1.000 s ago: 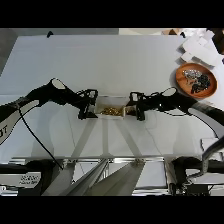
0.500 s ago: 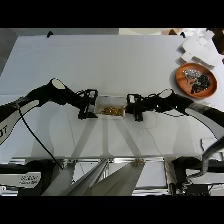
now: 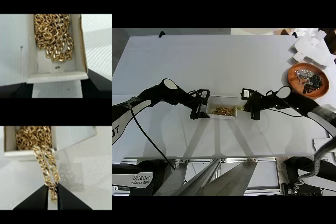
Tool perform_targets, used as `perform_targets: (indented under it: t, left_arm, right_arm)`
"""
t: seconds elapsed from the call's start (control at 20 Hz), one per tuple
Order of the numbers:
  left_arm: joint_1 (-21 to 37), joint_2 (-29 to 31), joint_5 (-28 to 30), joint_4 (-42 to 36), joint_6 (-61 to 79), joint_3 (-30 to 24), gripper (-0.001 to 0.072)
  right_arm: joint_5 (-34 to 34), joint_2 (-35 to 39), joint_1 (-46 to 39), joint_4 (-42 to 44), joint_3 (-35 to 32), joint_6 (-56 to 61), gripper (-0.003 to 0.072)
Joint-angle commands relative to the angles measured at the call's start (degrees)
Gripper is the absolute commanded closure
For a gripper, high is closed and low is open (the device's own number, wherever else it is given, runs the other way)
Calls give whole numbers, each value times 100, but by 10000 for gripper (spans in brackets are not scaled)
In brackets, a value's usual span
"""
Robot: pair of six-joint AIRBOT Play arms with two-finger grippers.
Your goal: Fold the box and place the chain.
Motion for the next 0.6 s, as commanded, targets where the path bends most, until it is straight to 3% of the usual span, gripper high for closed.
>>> perform_targets:
  t: [0.0, 0.25, 0.55]
  left_arm:
    - [4, 2, 0, 2, 0, 4, 374]
    - [4, 2, 0, 2, 0, 4, 374]
    - [4, 2, 2, 2, 0, 4, 374]
  right_arm:
    - [326, 708, 42, -153, 7, 787, 677]
    - [310, 1296, 691, 306, 133, 992, 677]
    - [262, 691, 1484, 376, 1049, 1458, 676]
